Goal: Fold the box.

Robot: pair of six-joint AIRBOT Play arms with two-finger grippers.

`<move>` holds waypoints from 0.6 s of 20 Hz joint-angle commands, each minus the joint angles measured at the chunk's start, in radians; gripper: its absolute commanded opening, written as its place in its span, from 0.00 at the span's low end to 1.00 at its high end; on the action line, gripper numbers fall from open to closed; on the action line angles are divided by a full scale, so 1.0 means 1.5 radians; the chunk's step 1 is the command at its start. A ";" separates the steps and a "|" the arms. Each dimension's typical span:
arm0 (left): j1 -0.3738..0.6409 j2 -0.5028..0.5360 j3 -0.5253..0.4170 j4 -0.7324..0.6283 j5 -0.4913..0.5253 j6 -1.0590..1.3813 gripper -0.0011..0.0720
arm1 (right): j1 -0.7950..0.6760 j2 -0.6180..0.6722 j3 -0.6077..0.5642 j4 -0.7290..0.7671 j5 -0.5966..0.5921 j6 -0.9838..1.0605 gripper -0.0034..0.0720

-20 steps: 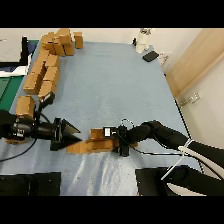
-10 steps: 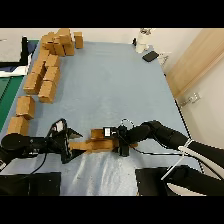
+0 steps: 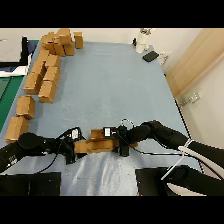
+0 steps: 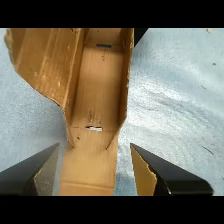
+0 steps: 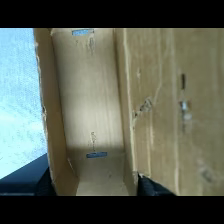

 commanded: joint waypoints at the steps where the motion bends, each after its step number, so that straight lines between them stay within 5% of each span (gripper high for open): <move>1: -0.006 -0.047 0.025 -0.003 -0.002 0.003 0.97 | 0.000 -0.001 0.000 0.000 0.000 0.000 0.74; 2: -0.006 -0.059 0.034 -0.003 -0.012 0.003 0.97 | 0.000 -0.001 0.000 0.000 0.000 0.000 0.74; 3: -0.006 -0.069 0.040 -0.005 -0.022 0.003 0.84 | 0.000 -0.001 0.000 0.000 0.000 0.000 0.74; 4: -0.006 -0.076 0.045 -0.005 -0.034 0.003 0.56 | 0.000 -0.001 0.000 0.000 0.000 0.000 0.74; 5: -0.011 -0.079 0.048 -0.006 -0.038 0.003 0.49 | 0.000 -0.001 0.000 0.000 0.000 0.000 0.74; 9: -0.022 -0.088 0.049 -0.010 -0.025 0.006 0.48 | 0.000 -0.001 0.000 0.000 0.000 0.000 0.74; 10: -0.022 -0.090 0.049 -0.010 -0.020 0.012 0.31 | 0.000 -0.001 0.000 0.000 0.000 0.000 0.74; 12: -0.022 -0.090 0.049 -0.028 -0.020 0.041 0.23 | 0.000 -0.001 0.000 0.000 0.000 0.000 0.74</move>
